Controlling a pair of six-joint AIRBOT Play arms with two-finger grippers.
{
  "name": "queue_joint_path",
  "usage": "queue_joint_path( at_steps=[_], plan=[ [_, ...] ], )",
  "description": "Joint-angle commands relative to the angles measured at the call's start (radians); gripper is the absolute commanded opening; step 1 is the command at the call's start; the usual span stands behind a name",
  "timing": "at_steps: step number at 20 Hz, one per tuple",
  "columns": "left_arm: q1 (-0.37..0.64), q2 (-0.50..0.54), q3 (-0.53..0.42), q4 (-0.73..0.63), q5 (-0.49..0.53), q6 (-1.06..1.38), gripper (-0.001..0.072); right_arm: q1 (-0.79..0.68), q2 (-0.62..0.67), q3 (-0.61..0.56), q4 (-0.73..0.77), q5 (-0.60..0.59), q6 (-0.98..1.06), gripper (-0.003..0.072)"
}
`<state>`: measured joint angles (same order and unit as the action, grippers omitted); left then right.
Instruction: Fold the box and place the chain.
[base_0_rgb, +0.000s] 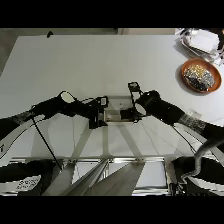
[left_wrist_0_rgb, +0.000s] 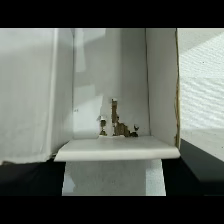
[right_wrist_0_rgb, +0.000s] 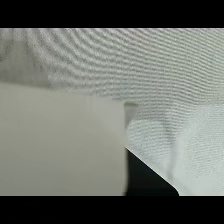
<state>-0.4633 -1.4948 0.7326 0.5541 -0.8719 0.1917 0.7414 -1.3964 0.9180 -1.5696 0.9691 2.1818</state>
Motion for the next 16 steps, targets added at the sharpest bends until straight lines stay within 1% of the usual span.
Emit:
queue_joint_path(
  at_steps=[1,2,3,9,10,11,12,13,16],
  plan=[
    [0.0,0.0,0.001,0.003,0.0,0.005,0.0212,0.002,-0.003,0.0,0.003,0.019,-0.005,0.0021],
    [0.0,0.0,0.001,0.002,0.0,0.005,0.0212,0.002,-0.003,0.0,0.003,0.016,-0.005,0.0137],
    [0.0,0.0,0.001,0.003,0.0,0.005,0.0212,0.002,-0.003,0.0,0.003,0.014,-0.005,0.0196],
    [0.0,0.0,0.001,0.002,0.0,0.005,0.0212,0.002,-0.028,0.0,0.012,0.015,-0.005,0.0195],
    [0.0,0.0,0.0,0.002,0.0,0.005,0.0212,0.006,-0.037,0.0,0.022,0.014,-0.005,0.0194],
    [0.0,0.0,0.001,0.002,0.0,0.005,0.0212,0.01,-0.041,0.0,0.022,0.014,-0.005,0.0164],
    [0.0,0.0,0.001,0.002,0.0,0.005,0.0212,0.01,-0.042,0.0,0.022,0.014,-0.005,0.0065],
    [0.0,0.0,0.001,0.002,0.0,0.005,0.0212,0.01,-0.042,0.0,0.022,0.014,-0.005,0.0008],
    [0.0,0.0,0.001,0.003,0.0,0.005,0.0212,0.01,-0.042,0.0,0.022,0.015,-0.006,0.0012]
  ],
)
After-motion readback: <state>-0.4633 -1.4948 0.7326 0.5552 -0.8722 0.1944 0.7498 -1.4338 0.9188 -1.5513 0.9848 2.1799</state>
